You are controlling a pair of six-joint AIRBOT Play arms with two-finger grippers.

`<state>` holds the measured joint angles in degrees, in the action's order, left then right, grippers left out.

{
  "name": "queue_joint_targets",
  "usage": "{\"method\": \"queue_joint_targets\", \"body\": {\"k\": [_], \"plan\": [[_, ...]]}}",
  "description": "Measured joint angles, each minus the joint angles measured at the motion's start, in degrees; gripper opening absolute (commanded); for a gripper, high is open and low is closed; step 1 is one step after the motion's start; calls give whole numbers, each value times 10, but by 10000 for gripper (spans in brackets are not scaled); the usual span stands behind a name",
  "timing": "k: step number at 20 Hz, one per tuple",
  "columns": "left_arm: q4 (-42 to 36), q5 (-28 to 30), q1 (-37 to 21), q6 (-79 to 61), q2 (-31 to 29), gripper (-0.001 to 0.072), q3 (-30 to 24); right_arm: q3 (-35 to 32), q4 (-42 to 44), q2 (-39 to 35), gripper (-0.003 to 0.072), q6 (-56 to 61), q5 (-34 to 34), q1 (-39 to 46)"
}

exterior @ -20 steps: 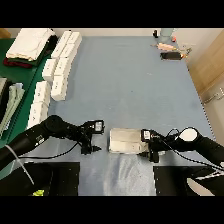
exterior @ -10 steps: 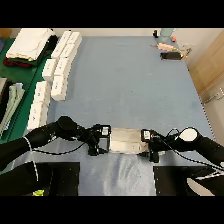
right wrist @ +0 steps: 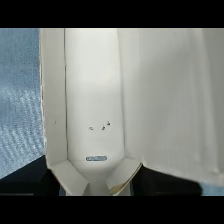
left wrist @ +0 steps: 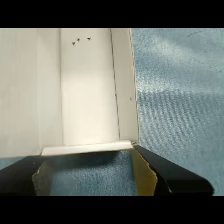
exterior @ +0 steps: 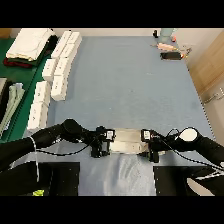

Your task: Fold the box.

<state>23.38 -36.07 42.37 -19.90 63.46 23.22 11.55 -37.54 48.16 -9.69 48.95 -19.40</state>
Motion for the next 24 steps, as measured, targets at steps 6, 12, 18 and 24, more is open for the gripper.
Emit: {"method": "queue_joint_targets", "body": {"k": [6, 12, 18, 24], "plan": [[0, 47, 35, 37, 2, 694, 0, 0, 0, 0, 537, 0, 0, 0], [0, 64, 52, 58, 2, 583, 0, 0, 0, 0, 537, 0, 0, 0], [0, 69, 55, 62, 2, 395, 0, 0, 0, 0, 537, 0, 0, 0], [1, 70, 55, 64, 2, 513, 0, 0, 0, 0, 537, 0, 0, 0]]}}
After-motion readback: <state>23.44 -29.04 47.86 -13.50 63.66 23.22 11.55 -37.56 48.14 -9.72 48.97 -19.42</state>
